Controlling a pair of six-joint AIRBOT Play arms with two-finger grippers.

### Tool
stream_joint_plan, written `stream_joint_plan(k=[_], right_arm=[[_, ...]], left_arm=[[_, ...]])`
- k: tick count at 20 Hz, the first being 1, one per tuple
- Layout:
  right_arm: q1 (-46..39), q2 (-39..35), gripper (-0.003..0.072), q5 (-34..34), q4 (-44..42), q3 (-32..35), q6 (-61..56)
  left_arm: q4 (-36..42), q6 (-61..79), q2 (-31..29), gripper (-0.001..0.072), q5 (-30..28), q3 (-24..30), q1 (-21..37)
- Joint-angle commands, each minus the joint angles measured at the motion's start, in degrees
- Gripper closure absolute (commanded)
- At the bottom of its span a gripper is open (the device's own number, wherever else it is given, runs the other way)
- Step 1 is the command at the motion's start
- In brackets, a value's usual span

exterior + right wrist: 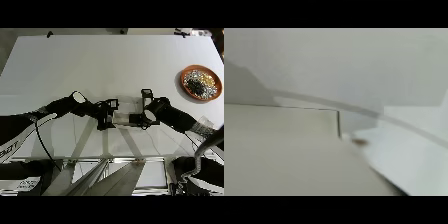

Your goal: Fold the box and place the chain.

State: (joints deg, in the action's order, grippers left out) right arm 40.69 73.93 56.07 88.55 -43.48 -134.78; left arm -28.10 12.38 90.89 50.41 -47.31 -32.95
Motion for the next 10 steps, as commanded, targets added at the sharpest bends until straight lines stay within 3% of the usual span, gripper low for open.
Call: stream_joint_plan(k=[1,2,5,7,10], right_arm=[[0.02,0.00,0.0373,0.46,-0.13,-0.07,-0.15],[0.02,0.00,0.0345,0.46,-0.13,-0.07,-0.17],[0.02,0.00,0.0353,0.46,-0.31,-0.07,-0.17],[0.02,0.00,0.0542,0.48,-0.31,-0.04,-0.17],[0.22,0.00,0.0672,0.52,-0.31,0.00,-0.17]], left_arm=[[0.07,-0.20,0.00,0.0371,-0.07,-0.02,0.00],[0.07,-0.22,0.00,0.0371,-0.07,-0.02,0.00],[0.07,-0.22,0.00,0.0371,-0.04,-0.02,0.00],[0.07,-0.22,0.00,0.0371,-0.07,-0.02,0.00],[0.07,-0.22,0.00,0.0371,-0.04,-0.02,0.00]])
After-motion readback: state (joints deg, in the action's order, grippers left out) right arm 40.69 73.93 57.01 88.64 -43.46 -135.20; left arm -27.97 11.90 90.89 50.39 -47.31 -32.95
